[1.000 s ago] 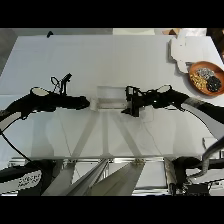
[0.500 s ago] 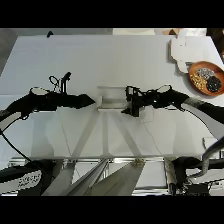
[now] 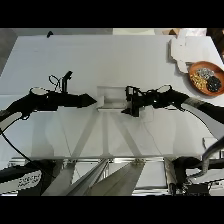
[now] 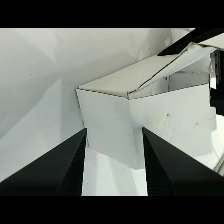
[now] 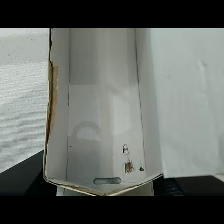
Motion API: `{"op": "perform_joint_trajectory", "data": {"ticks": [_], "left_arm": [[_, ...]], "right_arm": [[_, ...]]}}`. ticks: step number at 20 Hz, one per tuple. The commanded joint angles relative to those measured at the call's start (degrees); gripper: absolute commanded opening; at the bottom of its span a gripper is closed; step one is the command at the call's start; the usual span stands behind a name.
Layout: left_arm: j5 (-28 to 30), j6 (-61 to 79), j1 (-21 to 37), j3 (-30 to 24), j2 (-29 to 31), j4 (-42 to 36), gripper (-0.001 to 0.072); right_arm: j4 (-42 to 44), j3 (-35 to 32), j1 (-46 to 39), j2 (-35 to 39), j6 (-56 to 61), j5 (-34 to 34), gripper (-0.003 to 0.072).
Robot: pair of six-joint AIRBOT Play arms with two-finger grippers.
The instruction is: Fold the box and place the chain.
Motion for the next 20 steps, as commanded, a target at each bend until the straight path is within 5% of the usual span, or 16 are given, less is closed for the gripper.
{"op": "perform_joint_trajectory", "data": {"ticks": [1, 3, 14, 20], "left_arm": [[1.11, 1.27, -1.31, 0.02, -0.07, -0.04, 0.0405], [3.26, 1.18, -2.75, 0.02, -0.07, -0.04, 0.0460], [9.88, 1.07, -3.76, 0.02, -0.09, 3.37, 0.0464], [5.16, 1.01, -3.76, 1.40, 0.02, 3.39, 0.0467]], "right_arm": [[0.02, 0.07, 0.00, -0.02, 0.02, 0.02, 0.0516], [0.02, 0.07, 0.00, -0.02, 0.02, 0.02, 0.0516], [0.02, 0.07, 0.00, -0.02, 0.02, 0.02, 0.0516], [0.02, 0.07, 0.00, -0.02, 0.02, 0.02, 0.0516]]}}
